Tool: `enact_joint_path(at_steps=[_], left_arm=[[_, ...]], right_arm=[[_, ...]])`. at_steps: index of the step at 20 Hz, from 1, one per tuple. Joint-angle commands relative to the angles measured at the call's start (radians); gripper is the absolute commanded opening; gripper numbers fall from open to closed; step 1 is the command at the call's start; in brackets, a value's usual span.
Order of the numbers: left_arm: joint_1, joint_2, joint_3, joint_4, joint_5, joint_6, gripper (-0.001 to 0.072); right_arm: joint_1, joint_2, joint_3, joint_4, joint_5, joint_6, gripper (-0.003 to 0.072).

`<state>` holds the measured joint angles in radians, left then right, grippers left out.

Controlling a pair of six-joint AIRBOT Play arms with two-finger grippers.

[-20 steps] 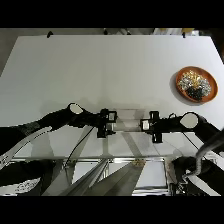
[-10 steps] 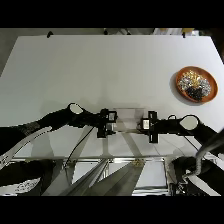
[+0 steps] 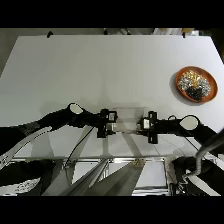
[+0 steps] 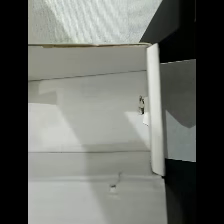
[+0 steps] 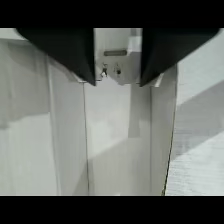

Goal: Fold the box and place the chain.

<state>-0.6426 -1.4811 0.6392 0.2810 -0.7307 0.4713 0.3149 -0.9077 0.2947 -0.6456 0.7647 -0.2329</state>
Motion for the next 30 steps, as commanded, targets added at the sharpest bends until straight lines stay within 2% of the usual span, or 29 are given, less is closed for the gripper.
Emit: enact_joint_path(at_steps=[1, 2, 3, 10, 15, 17, 21, 23, 30], left_arm=[[0.000, 0.001, 0.000, 0.000, 0.001, 0.000, 0.0334], [0.000, 0.001, 0.000, 0.000, 0.001, -0.001, 0.0334], [0.000, 0.001, 0.000, 0.000, 0.000, 0.000, 0.0334], [0.000, 0.001, 0.000, 0.000, 0.001, 0.000, 0.0334], [0.000, 0.001, 0.000, 0.000, 0.001, 0.000, 0.0334], [0.000, 0.001, 0.000, 0.000, 0.000, 0.000, 0.0334], [0.000, 0.001, 0.000, 0.000, 0.001, 0.000, 0.0334], [0.000, 0.001, 0.000, 0.000, 0.000, 0.000, 0.0334], [0.000, 0.001, 0.000, 0.000, 0.000, 0.000, 0.0334]], right_arm=[[-0.026, 0.029, 0.001, -0.084, 0.026, 0.214, 0.0098], [-0.053, 0.045, 0.006, -0.098, 0.057, 0.272, 0.0034], [-0.088, 0.058, 0.018, -0.109, 0.100, 0.326, 0.0020], [-0.244, 0.071, 0.171, -0.111, 0.296, 0.713, 0.0020], [-0.321, 0.033, 0.263, -0.135, 0.286, 1.012, 0.0019], [-0.359, -0.005, 0.270, -0.214, 0.286, 1.174, 0.0019], [-0.386, -0.042, 0.269, -0.483, 0.289, 1.429, 0.0019], [-0.386, -0.050, 0.269, -0.536, 0.298, 1.489, 0.0019], [-0.359, -0.130, 0.257, -0.479, 0.369, 1.516, 0.0019]])
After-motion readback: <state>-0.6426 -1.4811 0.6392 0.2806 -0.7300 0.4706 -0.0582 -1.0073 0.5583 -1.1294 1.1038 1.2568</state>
